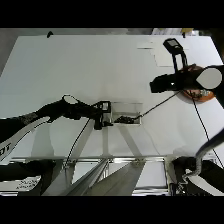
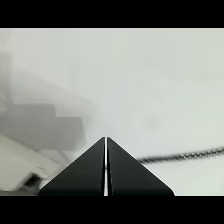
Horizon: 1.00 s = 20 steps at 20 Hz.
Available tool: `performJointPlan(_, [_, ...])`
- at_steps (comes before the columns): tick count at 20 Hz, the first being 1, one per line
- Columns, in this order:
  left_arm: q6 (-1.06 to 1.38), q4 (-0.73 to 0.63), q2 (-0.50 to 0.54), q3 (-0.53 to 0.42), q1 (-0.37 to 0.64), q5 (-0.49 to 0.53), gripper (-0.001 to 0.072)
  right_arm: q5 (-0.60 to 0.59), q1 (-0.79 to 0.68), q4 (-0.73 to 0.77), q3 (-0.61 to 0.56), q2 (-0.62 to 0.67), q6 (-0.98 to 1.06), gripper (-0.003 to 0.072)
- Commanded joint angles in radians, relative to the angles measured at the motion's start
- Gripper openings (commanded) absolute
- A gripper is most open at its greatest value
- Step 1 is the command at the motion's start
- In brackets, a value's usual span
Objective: Fold the box and place the chain.
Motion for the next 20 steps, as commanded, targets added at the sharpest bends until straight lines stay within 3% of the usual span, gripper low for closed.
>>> performJointPlan(1, [0.0,0.0,0.0,0.0,0.001,0.0,0.003,0.056,-0.089,-0.128,-0.044,-0.068,0.069,0.0016])
performJointPlan(2, [0.0,0.0,0.0,0.0,0.001,0.0,0.003,0.054,-0.089,-0.13,-0.066,-0.09,0.069,0.0074])
performJointPlan(3, [0.0,0.0,0.0,0.0,0.001,0.0,0.003,0.052,-0.089,-0.132,-0.087,-0.119,0.069,0.0266])
performJointPlan(4, [0.0,0.0,0.0,0.0,0.001,0.0,0.003,0.051,-0.089,-0.132,-0.104,-0.153,0.069,0.0343])
performJointPlan(9, [0.0,0.0,0.0,0.0,0.001,0.0,0.003,0.019,-0.089,-0.132,-0.14,-0.274,0.107,0.0343])
performJointPlan(20, [0.0,0.0,0.0,0.0,0.001,0.0,0.003,-0.086,-0.089,-0.131,-0.143,-0.32,0.117,0.0341])
